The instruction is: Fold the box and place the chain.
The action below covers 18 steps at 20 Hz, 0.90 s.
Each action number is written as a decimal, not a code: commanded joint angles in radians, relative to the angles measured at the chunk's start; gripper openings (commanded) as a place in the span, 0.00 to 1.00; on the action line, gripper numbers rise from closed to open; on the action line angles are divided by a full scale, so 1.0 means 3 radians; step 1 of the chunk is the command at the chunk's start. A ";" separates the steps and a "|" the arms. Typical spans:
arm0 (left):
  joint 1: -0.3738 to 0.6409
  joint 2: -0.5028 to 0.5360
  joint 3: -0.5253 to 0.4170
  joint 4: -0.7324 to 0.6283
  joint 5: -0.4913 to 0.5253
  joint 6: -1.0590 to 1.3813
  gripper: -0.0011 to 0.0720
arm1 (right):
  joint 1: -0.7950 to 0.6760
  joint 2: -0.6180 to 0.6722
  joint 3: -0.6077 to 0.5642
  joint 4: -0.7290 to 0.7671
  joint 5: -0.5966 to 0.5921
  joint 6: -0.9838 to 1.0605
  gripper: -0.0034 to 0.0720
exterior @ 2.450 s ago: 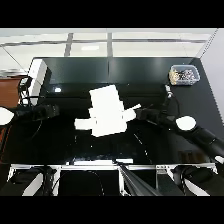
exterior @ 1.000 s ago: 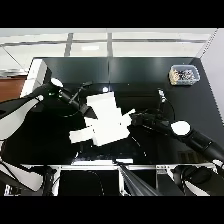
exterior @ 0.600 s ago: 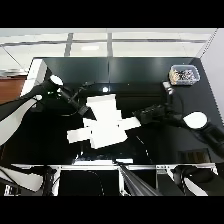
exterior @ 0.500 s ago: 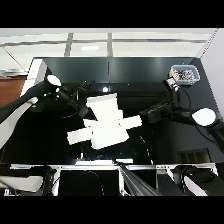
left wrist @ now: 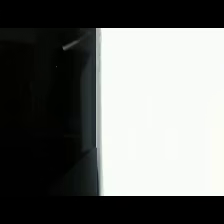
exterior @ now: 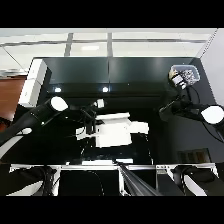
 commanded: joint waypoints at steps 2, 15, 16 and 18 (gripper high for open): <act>-0.0234 -0.0212 -0.0048 -0.0033 0.0532 0.0318 0.05 | 0.0249 -0.0019 -0.0179 0.0165 0.0223 -0.1020 0.98; -0.0238 -0.0270 -0.0042 -0.0113 0.0518 0.0291 0.05 | 0.1129 -0.0364 -0.0553 0.0829 0.0360 -0.2197 0.98; -0.0238 -0.0270 -0.0042 -0.0114 0.0518 0.0291 0.05 | 0.1185 -0.0426 -0.0553 0.0829 0.0354 -0.2266 0.98; -0.0238 -0.0270 -0.0042 -0.0114 0.0518 0.0291 0.05 | 0.1288 -0.0525 -0.0553 0.0832 0.0318 -0.2352 0.98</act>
